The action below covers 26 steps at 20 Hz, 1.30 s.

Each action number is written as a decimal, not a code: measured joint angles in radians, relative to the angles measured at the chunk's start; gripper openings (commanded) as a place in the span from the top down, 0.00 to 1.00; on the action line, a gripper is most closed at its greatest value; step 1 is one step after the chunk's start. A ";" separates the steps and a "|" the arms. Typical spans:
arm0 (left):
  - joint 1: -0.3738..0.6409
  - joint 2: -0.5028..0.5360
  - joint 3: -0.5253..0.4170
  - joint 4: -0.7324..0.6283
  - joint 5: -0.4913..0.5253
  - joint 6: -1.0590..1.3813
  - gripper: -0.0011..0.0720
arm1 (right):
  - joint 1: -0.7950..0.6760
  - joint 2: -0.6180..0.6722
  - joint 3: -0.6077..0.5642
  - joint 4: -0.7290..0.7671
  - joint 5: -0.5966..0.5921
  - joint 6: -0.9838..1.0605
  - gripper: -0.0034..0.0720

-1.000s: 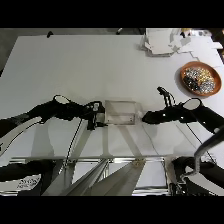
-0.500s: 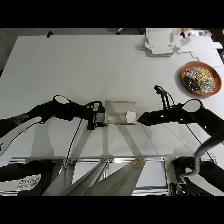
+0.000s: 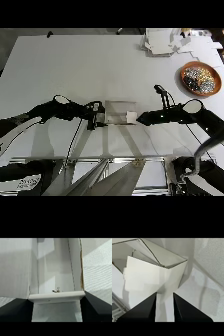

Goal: Fold the box and place the chain.

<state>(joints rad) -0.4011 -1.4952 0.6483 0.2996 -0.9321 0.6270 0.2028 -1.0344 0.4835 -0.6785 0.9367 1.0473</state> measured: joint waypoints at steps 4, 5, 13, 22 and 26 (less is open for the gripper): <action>0.000 0.000 0.000 0.000 0.000 0.000 0.87 | 0.049 -0.006 0.006 -0.010 -0.036 0.038 0.56; 0.000 0.000 0.000 0.000 0.000 0.000 0.87 | 0.066 -0.013 0.016 -0.025 -0.045 0.061 0.53; 0.000 0.000 0.000 0.000 0.000 -0.001 0.87 | 0.214 -0.117 0.162 -0.288 -0.042 0.404 0.48; 0.000 0.000 0.000 0.001 0.000 0.000 0.87 | 0.367 -0.161 0.238 -0.497 -0.052 0.801 0.54; 0.001 0.000 0.000 0.000 0.001 -0.002 0.87 | 0.418 -0.169 0.275 -0.589 -0.051 0.966 0.57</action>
<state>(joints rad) -0.4004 -1.4952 0.6483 0.2993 -0.9314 0.6254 0.6205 -1.2030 0.7586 -1.2675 0.8852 2.0129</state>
